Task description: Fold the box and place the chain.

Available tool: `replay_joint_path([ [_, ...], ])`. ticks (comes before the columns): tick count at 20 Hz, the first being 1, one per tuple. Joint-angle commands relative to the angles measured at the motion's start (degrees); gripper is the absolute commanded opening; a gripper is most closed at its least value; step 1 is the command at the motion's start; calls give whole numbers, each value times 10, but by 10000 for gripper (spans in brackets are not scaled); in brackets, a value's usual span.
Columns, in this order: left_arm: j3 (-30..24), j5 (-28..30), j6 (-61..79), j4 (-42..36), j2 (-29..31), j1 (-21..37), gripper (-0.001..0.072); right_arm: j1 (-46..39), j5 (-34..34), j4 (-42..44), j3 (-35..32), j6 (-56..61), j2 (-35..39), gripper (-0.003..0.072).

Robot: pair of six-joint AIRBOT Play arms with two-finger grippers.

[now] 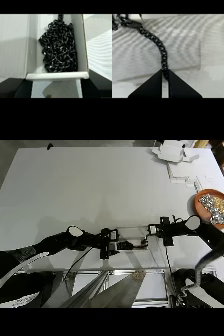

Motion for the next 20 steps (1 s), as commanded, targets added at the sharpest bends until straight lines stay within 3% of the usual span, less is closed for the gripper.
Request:
replay_joint_path([
  [1,0,0,0,0,0,0,208,0,56,-19,1,2,55,12],
  [6,0,-1,0,0,0,0,208,0,164,34,1,47,209,12],
  [11,0,-1,0,0,0,0,208,1,265,270,-2,46,293,12],
  [15,0,-2,0,0,0,0,208,1,263,399,-21,32,294,12],
  [20,0,-2,0,0,0,0,208,49,211,417,-32,25,294,12],
])
